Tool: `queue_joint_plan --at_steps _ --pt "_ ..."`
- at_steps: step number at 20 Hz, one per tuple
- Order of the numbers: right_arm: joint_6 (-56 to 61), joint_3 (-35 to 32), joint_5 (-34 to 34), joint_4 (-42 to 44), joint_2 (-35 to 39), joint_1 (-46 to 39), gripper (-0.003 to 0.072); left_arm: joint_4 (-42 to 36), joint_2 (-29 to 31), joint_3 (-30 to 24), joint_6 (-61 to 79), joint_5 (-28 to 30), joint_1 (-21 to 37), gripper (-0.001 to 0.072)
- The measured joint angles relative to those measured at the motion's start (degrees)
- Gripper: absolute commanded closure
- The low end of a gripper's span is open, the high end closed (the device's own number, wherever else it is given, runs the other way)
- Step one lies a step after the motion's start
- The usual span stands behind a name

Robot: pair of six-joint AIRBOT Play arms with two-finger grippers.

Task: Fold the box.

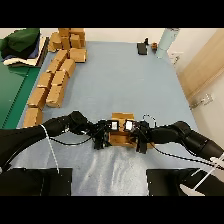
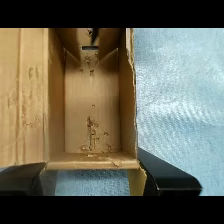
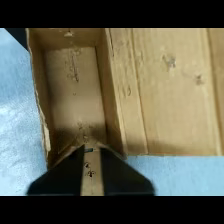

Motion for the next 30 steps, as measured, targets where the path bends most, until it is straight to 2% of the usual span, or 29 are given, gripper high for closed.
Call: queue_joint_plan --at_steps 3,5,10,11,12,13,14,15,16,18,21,24,27,30 --pt "-0.02 0.00 0.55 2.32 -0.76 0.07 0.0297 0.00 0.00 -0.02 -0.02 0.00 0.00 0.0178" --pt "-0.02 0.00 1.05 3.28 -1.20 0.07 0.0236 0.00 0.00 0.00 -0.02 0.00 0.00 0.0178" --pt "0.20 0.00 1.57 2.75 -1.60 0.09 0.0244 0.00 0.00 0.00 0.00 0.02 0.00 0.0178" --pt "1.53 0.00 1.57 1.40 -1.55 0.09 0.0299 0.00 0.00 0.00 0.02 0.02 0.00 0.0178" --pt "3.43 0.04 1.27 -0.70 -1.44 0.09 0.0422 -0.02 0.00 0.00 0.00 0.02 0.00 0.0178" --pt "6.27 0.17 0.39 -3.63 -1.16 0.09 0.0489 0.00 0.00 0.00 0.02 0.02 0.00 0.0178" --pt "10.29 0.48 -0.39 -7.13 -0.70 0.00 0.0514 0.04 0.00 0.00 0.13 0.04 0.00 0.0179" --pt "14.73 0.87 -1.81 -10.49 0.04 -0.04 0.0619 0.04 0.00 0.00 0.17 0.02 0.00 0.0178" --pt "18.99 1.27 -3.50 -13.35 0.87 0.02 0.0681 0.04 0.00 0.00 0.17 0.02 0.00 0.0178" --pt "28.00 2.14 -6.03 -19.19 3.19 0.07 0.0681 -0.17 0.00 0.00 0.24 0.02 0.00 0.0178" --pt "47.71 2.86 -12.28 -31.69 6.84 -1.46 0.0683 0.13 0.00 0.00 0.02 -0.02 -0.04 0.0178" --pt "66.58 2.71 -22.25 -40.44 8.31 -7.04 0.0683 0.09 0.00 0.00 0.04 -0.02 -0.04 0.0178" --pt "71.93 0.83 -25.86 -33.99 8.70 -13.73 0.0683 0.04 0.00 -0.02 0.04 -0.02 -0.04 0.0178" --pt "70.66 -1.79 -25.35 -24.02 8.83 -17.64 0.0683 0.02 0.00 0.00 0.04 0.00 -0.04 0.0178"
